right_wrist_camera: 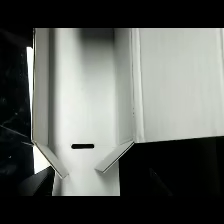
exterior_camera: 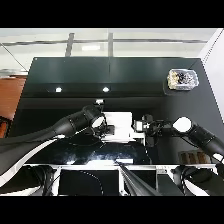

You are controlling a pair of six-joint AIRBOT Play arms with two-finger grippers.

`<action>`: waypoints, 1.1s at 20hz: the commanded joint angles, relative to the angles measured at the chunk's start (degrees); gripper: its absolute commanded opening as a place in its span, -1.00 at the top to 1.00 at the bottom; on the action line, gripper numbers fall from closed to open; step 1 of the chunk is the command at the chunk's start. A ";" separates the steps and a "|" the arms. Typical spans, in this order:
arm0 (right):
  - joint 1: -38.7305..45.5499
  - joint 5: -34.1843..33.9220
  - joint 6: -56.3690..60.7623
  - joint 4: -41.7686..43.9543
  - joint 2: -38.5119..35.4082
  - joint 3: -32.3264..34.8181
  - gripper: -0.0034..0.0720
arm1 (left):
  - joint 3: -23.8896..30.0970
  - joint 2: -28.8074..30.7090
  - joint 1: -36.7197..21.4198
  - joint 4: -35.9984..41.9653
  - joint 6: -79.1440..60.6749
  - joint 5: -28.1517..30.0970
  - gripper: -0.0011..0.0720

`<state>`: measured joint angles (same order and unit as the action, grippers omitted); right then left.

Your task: Fold the box and place the chain.

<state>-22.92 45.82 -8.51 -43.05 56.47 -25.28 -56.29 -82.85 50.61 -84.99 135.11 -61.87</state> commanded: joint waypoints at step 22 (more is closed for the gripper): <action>-5.81 -2.80 0.13 12.92 3.63 0.00 0.12 | -0.04 0.00 -0.04 0.17 -1.36 -0.09 0.90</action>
<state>-28.67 43.13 -8.54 -31.57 59.79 -25.28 -56.29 -82.85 50.61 -84.86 133.80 -62.26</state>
